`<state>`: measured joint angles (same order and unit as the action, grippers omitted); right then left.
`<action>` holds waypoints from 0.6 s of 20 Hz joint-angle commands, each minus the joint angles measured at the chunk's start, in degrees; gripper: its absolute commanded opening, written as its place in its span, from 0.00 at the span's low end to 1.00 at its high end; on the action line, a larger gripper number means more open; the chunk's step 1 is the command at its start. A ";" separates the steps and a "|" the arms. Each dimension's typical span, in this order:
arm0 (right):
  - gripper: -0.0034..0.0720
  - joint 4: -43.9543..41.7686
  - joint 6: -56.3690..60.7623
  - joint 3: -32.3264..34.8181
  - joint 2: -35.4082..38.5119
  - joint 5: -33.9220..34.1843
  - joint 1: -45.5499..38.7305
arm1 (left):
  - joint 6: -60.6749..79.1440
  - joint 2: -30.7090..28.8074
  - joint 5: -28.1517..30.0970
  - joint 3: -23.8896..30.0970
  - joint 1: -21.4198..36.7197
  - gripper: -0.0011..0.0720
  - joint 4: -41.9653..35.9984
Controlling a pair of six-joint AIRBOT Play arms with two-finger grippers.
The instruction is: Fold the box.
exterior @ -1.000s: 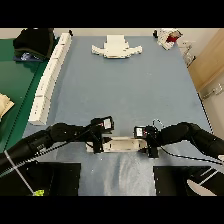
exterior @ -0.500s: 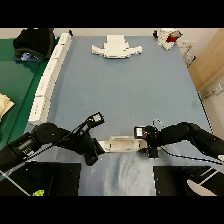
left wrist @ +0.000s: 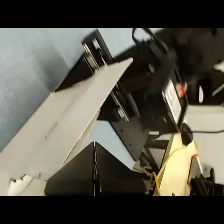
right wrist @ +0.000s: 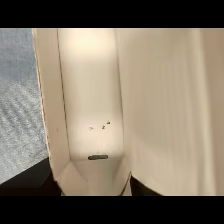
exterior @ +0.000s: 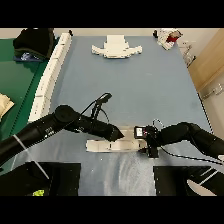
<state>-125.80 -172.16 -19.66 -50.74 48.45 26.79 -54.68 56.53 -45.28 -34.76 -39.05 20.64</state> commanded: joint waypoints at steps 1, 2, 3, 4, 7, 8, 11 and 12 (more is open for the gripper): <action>0.72 0.00 0.00 -0.02 -0.02 0.02 0.00 | -1.97 5.33 1.01 -1.77 2.84 0.03 -1.07; 0.72 0.00 0.00 -0.02 0.00 0.02 0.00 | -1.97 6.49 1.20 -1.77 3.65 0.03 -0.94; 0.72 0.00 0.00 -0.02 0.00 0.02 0.00 | -1.97 7.54 1.27 -1.77 4.44 0.03 -0.83; 0.72 0.00 0.00 -0.02 0.00 0.00 0.00 | -1.97 8.68 1.25 -1.77 5.29 0.03 -0.68; 0.72 0.00 0.00 -0.02 -0.02 0.02 0.00 | -1.99 11.80 1.25 -1.77 7.34 0.03 0.39; 0.72 0.00 0.00 -0.02 0.00 0.02 0.00 | -1.99 13.00 1.20 -1.77 7.85 0.03 0.39; 0.72 0.00 0.00 -0.02 -0.02 0.02 0.00 | -1.99 16.24 0.07 -1.77 8.35 0.03 0.33; 0.72 0.00 0.00 -0.02 -0.02 0.02 0.00 | -1.99 17.18 -0.52 -1.77 8.33 0.03 0.33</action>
